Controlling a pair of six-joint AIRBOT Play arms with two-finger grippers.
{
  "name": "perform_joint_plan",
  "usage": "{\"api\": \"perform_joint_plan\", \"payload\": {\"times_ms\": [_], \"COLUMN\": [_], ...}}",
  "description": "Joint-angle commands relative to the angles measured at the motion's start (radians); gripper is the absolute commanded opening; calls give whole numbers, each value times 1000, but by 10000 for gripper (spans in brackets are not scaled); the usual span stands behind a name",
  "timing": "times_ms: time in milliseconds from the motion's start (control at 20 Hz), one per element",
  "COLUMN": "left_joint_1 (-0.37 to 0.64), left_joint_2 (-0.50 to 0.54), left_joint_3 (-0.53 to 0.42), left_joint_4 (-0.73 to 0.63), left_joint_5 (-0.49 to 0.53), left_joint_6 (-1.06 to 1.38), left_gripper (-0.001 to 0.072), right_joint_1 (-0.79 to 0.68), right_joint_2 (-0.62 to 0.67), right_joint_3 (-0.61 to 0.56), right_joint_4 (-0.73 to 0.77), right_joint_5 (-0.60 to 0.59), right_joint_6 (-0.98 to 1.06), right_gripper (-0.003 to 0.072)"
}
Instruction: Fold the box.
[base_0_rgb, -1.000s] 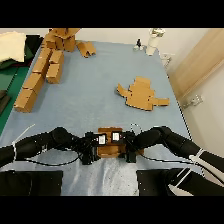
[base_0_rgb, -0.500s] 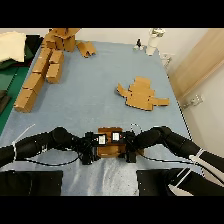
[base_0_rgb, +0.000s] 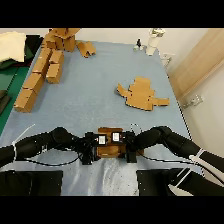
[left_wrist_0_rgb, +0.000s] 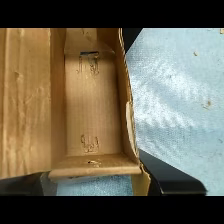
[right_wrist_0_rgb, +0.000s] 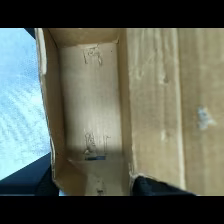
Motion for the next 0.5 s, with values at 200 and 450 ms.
{"api": "perform_joint_plan", "payload": {"times_ms": [200, 450], "left_joint_1": [0, 0], "left_joint_2": [0, 0], "left_joint_3": [0, 0], "left_joint_4": [-1, -1], "left_joint_5": [2, 2], "left_joint_6": [-1, -1], "left_gripper": [560, 560], "right_joint_1": [-11, -63], "right_joint_2": [59, 169], "right_joint_3": [18, 19], "right_joint_4": [-87, -318], "right_joint_5": [-63, -164], "right_joint_6": [160, 425], "right_gripper": [713, 713]}}
